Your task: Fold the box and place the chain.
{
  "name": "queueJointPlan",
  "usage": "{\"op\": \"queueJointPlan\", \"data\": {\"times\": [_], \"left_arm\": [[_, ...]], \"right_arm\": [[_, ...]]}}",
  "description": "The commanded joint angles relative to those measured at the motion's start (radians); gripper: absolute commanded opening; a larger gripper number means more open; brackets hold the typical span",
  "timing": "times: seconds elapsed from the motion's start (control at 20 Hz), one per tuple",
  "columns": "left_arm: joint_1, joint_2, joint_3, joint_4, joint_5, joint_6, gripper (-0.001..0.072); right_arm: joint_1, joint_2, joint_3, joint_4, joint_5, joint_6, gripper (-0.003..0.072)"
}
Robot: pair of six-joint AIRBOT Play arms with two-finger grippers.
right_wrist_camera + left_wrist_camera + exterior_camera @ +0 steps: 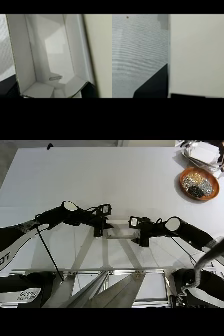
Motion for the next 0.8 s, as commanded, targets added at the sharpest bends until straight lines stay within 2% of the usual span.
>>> {"op": "queueJointPlan", "data": {"times": [0.0, 0.1, 0.15, 0.2, 0.75], "left_arm": [[-0.001, 0.0, -0.001, -0.002, 0.001, -0.001, 0.0009], [-0.001, 0.0, -0.001, -0.002, 0.001, -0.001, 0.0009], [-0.001, 0.0, -0.001, -0.002, 0.001, -0.001, 0.0009], [-0.001, 0.0, -0.001, -0.002, 0.001, -0.001, 0.0009], [-0.001, 0.0, -0.001, -0.002, 0.001, -0.001, 0.0009]], "right_arm": [[0.003, -0.015, 0.0, 0.002, 0.002, -0.003, 0.0631], [0.003, -0.015, 0.0, 0.007, 0.002, -0.006, 0.0618], [0.003, -0.015, 0.0, 0.01, 0.003, -0.019, 0.0553], [0.003, -0.015, 0.0, 0.014, 0.004, -0.027, 0.0523], [0.003, -0.015, 0.0, 0.039, -0.003, -0.055, 0.0521]]}}
